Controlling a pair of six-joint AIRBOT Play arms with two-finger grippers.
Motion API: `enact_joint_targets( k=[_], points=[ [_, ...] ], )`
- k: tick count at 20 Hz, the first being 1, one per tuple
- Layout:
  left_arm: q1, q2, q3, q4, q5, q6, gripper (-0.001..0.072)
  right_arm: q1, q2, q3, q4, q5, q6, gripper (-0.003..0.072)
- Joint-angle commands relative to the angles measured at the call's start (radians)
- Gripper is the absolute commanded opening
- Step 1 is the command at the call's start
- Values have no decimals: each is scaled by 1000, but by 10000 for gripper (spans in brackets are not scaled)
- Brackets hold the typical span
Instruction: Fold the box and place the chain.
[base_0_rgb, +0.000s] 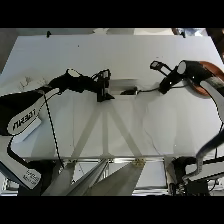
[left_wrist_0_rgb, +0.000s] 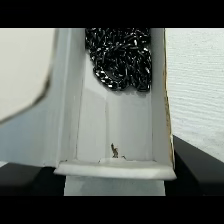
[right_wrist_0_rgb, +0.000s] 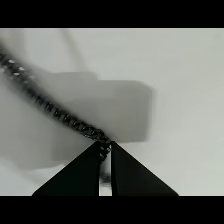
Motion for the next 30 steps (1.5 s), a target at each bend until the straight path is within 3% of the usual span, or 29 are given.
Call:
enact_joint_targets(
  k=[1, 7, 12, 18, 24, 30],
  points=[
    [0, 0, 0, 0, 0, 0, 280, 2, 96, 3, 57, 51, 1, 18],
    [-1, 0, 0, 0, 1, 0, 280, 21, 232, 3, 368, 135, -86, 17],
    [0, 1, 0, 0, -7, 0, 280, 165, 240, 3, 428, 211, -74, 17],
    [-1, 1, 0, 0, -8, 0, 280, 375, 240, 3, 431, 99, -75, 16],
    [-1, 1, 0, 0, -7, 0, 280, 477, 240, 3, 465, -166, -74, 15],
    [-1, 1, 0, 0, -8, 0, 280, 489, 198, 3, 520, -198, -74, 15]
  ],
)
